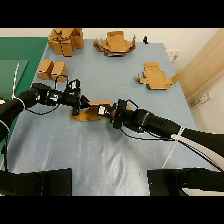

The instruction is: Fold the box.

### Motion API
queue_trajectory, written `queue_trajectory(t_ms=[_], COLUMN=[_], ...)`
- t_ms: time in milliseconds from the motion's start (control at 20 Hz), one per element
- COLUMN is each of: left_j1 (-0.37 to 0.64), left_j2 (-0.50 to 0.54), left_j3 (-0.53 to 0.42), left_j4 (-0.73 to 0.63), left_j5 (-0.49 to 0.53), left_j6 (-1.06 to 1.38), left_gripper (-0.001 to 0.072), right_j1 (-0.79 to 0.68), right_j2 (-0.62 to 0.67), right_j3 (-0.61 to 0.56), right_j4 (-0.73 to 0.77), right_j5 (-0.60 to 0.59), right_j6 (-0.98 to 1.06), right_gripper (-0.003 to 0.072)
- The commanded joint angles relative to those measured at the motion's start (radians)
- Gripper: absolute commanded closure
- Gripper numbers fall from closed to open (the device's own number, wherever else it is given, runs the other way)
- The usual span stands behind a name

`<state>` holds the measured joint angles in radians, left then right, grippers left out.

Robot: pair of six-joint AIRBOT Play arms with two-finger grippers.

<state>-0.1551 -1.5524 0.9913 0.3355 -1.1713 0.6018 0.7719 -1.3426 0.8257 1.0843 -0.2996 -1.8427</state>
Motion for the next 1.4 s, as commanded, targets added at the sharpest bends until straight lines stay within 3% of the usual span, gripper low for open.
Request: queue_trajectory(t_ms=[0, 300, 600, 850, 1200, 1350], left_j1=[0.001, 0.0, 0.001, 0.001, 0.001, 0.001], left_j2=[0.0, 0.0, 0.0, 0.0, 0.0, 0.0], left_j3=[-0.001, -0.001, 0.0, 0.0, -0.001, 0.0], left_j4=[0.003, 0.006, 0.01, 0.01, 0.01, 0.01], left_j5=[-0.008, -0.011, -0.014, -0.014, -0.01, -0.009], left_j6=[0.0, 0.0, 0.0, 0.0, 0.0, 0.0], left_gripper=[0.0696, 0.0696, 0.0696, 0.0696, 0.0696, 0.0696], right_j1=[-0.018, -0.021, -0.089, -0.177, -0.212, -0.232], right_j2=[-0.018, -0.061, -0.085, -0.117, -0.257, -0.273], right_j3=[0.029, 0.078, 0.144, 0.209, 0.371, 0.388], right_j4=[0.018, 0.116, 0.655, 0.797, 1.04, 1.052], right_j5=[0.008, -0.024, -0.206, -0.237, -0.531, -0.544], right_j6=[0.002, -0.05, -0.671, -0.904, -1.12, -1.128], right_gripper=[0.015, 0.0153, 0.0156, 0.0156, 0.0156, 0.0156])
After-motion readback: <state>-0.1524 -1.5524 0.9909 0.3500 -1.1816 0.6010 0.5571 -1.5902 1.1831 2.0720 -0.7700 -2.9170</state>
